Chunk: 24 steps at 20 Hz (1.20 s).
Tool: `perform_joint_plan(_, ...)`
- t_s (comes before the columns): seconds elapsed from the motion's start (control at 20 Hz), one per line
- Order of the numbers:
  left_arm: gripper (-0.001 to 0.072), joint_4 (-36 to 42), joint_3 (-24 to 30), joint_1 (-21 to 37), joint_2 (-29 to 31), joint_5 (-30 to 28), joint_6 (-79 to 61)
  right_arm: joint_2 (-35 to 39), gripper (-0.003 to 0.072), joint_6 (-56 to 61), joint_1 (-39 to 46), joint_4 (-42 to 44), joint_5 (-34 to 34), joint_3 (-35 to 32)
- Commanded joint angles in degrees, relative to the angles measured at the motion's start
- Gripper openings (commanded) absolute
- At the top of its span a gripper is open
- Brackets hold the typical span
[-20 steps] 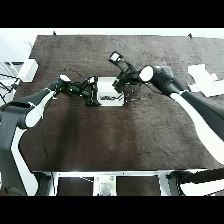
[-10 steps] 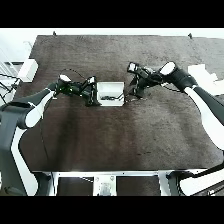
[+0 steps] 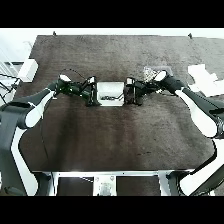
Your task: Fold the box and place the chain.
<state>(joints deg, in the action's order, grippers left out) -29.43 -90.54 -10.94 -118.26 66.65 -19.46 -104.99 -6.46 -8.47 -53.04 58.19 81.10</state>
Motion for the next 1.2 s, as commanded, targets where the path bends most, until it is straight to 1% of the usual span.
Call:
perform_joint_plan(0.0, 0.0494, -0.09, 0.00, 0.04, -0.02, -0.04, -0.04, -1.27, 0.0627, -1.73, -0.02, 0.11, -0.28, 0.63)
perform_joint_plan(0.25, 0.0494, -0.11, 0.00, 0.07, -0.02, -0.09, -0.04, -3.56, 0.0622, -1.46, -0.44, 0.13, -0.26, 2.62)
perform_joint_plan(0.35, 0.0494, -0.09, 0.00, 0.07, -0.02, -0.07, -0.04, -3.67, 0.0582, -0.52, -0.46, 0.13, -0.15, 2.60)
perform_joint_plan(0.4, 0.0494, -0.11, 0.00, 0.07, -0.02, -0.07, -0.04, -3.67, 0.0533, 0.33, -0.46, 0.09, 0.17, 2.60)
perform_joint_plan(0.45, 0.0494, -0.11, 0.00, 0.07, -0.02, -0.07, -0.04, -3.67, 0.0413, 0.92, -0.44, 0.07, 0.87, 2.60)
perform_joint_plan(0.5, 0.0494, -0.11, 0.00, 0.07, -0.02, -0.07, -0.04, -3.67, 0.0315, 1.86, -0.44, -0.02, 1.42, 2.60)
perform_joint_plan(0.55, 0.0494, -0.11, 0.00, 0.07, -0.02, -0.07, -0.04, -3.67, 0.0133, 1.99, -0.44, -0.20, 2.25, 2.60)
perform_joint_plan(0.6, 0.0494, -0.11, 0.00, 0.07, -0.02, -0.07, -0.04, -3.67, 0.0107, 2.08, -0.44, -0.22, 2.95, 2.60)
perform_joint_plan(0.65, 0.0494, -0.11, 0.00, 0.07, -0.02, -0.07, -0.04, -3.65, 0.0006, 3.37, -0.44, -0.61, 2.97, 2.69)
perform_joint_plan(0.75, 0.0494, -0.09, 0.00, 0.07, -0.02, -0.07, -0.04, -3.43, 0.0006, 7.23, -0.24, -1.68, 3.58, 3.69)
perform_joint_plan(0.85, 0.0494, -0.09, 0.00, 0.04, -0.02, -0.04, -0.04, -1.99, 0.0006, 10.32, 0.26, -1.60, 6.29, 5.16)
perform_joint_plan(1.15, 0.0494, -0.09, 0.00, 0.04, -0.02, -0.04, -0.04, 8.76, 0.0007, 12.11, 0.33, -0.87, 9.79, 5.60)
